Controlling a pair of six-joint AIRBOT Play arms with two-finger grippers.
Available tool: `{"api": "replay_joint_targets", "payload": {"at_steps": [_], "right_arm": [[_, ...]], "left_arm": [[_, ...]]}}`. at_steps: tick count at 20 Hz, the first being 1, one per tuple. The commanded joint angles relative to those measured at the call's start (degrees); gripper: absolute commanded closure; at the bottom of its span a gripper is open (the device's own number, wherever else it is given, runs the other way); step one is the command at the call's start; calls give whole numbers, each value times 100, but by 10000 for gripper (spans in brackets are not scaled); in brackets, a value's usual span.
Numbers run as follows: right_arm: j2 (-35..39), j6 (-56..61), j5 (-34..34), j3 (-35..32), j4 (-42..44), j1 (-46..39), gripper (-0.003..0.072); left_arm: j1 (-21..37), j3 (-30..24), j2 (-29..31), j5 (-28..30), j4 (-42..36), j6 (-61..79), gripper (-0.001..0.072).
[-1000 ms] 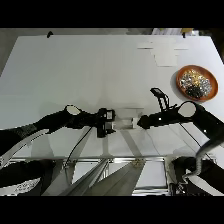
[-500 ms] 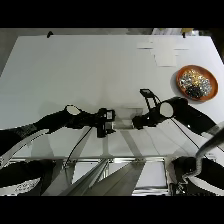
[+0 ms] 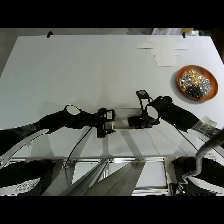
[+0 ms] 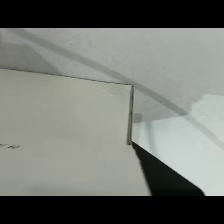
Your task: Fold the box and place the chain.
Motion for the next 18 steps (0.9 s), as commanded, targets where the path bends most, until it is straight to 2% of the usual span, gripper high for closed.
{"api": "replay_joint_targets", "payload": {"at_steps": [1,4,6,7,9,13,18], "right_arm": [[-35,170,-17,15,-87,35,530],[-35,168,-59,15,-90,35,653],[-35,168,-92,15,-101,35,653],[-35,168,-120,15,-153,35,640],[-35,168,-225,15,-223,35,474],[-35,273,-457,17,-289,35,495],[-35,428,-293,17,-894,35,500]], "left_arm": [[2,0,4,0,0,2,613],[0,0,4,0,0,2,613],[2,0,4,0,0,2,613],[0,0,4,0,0,2,613],[2,0,4,0,0,2,613],[0,0,4,0,0,2,613],[0,0,4,0,0,2,613]]}}
